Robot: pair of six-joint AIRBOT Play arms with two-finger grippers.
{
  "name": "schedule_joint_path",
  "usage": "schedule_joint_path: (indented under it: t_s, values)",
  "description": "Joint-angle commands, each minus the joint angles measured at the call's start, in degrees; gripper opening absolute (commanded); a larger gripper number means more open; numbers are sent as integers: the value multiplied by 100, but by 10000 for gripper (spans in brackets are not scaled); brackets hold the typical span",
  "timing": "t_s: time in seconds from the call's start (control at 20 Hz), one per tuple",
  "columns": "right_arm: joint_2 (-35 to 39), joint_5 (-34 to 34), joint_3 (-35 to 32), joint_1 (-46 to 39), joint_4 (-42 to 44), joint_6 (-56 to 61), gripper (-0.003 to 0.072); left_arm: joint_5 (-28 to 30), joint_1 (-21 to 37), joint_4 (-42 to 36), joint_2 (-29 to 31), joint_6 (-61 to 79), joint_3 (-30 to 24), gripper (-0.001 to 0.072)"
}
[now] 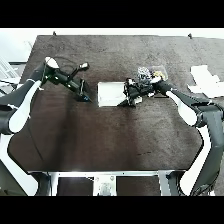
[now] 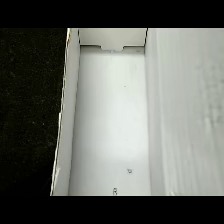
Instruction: Fold the box and place the chain.
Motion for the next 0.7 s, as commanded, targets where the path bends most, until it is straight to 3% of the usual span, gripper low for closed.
schedule_joint_path:
  t_s: [0.0, 0.15, 0.65]
  values:
    - [2, 2, -2, 0, 2, 0, 438, 1353, -109, -376, 7, 1008, -608, 720]
    - [2, 2, -2, 0, 2, 0, 438, 1816, -160, -378, 7, 1473, -769, 720]
    - [2, 2, -2, 0, 2, 0, 438, 1624, -164, -852, -173, 2229, -778, 720]
